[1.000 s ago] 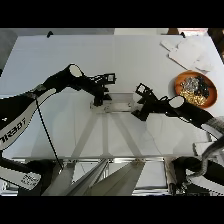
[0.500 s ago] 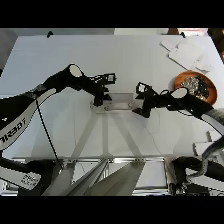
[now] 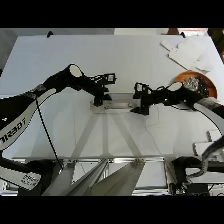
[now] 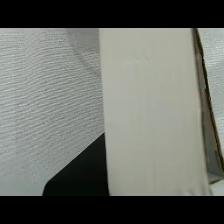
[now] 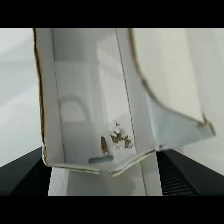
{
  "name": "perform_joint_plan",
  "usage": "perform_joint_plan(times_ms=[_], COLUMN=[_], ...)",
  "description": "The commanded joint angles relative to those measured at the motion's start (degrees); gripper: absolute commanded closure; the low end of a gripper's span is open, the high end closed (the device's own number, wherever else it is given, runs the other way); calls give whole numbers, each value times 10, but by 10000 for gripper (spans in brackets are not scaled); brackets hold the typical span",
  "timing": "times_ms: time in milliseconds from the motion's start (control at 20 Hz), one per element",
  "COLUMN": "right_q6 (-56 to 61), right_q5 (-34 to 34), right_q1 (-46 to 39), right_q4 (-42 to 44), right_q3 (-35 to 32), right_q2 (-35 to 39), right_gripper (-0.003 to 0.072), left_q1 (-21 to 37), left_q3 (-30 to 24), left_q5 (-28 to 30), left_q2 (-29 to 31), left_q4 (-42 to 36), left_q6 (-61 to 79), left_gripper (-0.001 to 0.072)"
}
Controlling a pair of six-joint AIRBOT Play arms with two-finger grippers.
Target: Fold the box and place the chain.
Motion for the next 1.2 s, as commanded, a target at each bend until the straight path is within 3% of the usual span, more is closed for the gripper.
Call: perform_joint_plan(times_ms=[0,1150], right_q6=[-24,-38], right_q5=[39,49], right_q1=[-2,-2], right_q4=[31,45], right_q3=[19,20], right_q2=[-37,-61], right_gripper=[-8,-7], left_q1=[0,0], left_q3=[0,0], left_q5=[0,0], left_q2=[0,0], left_q4=[0,0], left_q6=[0,0], left_gripper=[698,698])
